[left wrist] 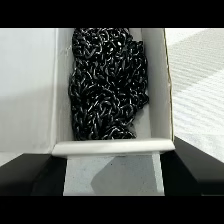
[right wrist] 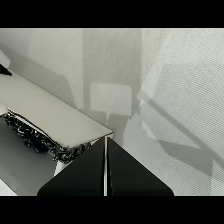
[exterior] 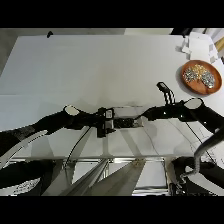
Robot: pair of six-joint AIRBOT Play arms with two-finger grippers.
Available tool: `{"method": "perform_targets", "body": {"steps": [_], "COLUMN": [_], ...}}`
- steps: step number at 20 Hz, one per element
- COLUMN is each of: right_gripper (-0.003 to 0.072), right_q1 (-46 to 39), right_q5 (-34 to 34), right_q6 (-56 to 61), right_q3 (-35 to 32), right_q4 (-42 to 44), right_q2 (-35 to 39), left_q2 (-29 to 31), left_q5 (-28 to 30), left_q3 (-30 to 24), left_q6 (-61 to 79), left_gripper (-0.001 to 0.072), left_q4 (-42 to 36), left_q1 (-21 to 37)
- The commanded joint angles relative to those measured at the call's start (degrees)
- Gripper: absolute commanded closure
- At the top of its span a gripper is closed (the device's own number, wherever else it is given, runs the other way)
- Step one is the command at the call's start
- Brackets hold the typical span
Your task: Fold the box and place the chain.
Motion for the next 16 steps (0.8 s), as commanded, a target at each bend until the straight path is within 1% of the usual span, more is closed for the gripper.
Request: {"method": "perform_targets", "body": {"steps": [1,9,16], "right_gripper": [0.0672,0.0672,0.0672], "right_q1": [0.0,0.0,0.0], "right_q5": [-0.2,1.6,2.1], "right_q6": [0.0,0.0,0.0], "right_q3": [0.0,0.0,0.0], "right_q4": [1.2,1.2,1.1], "right_q2": [0.0,0.1,3.0], "left_q2": [0.0,0.0,0.0], "left_q5": [0.0,0.0,0.0], "left_q3": [0.0,0.0,0.0], "left_q6": [0.0,0.0,0.0], "left_gripper": [0.0397,0.0397,0.0397], "left_q4": [0.0,0.0,0.0], "left_q1": [0.0,0.0,0.0]}}
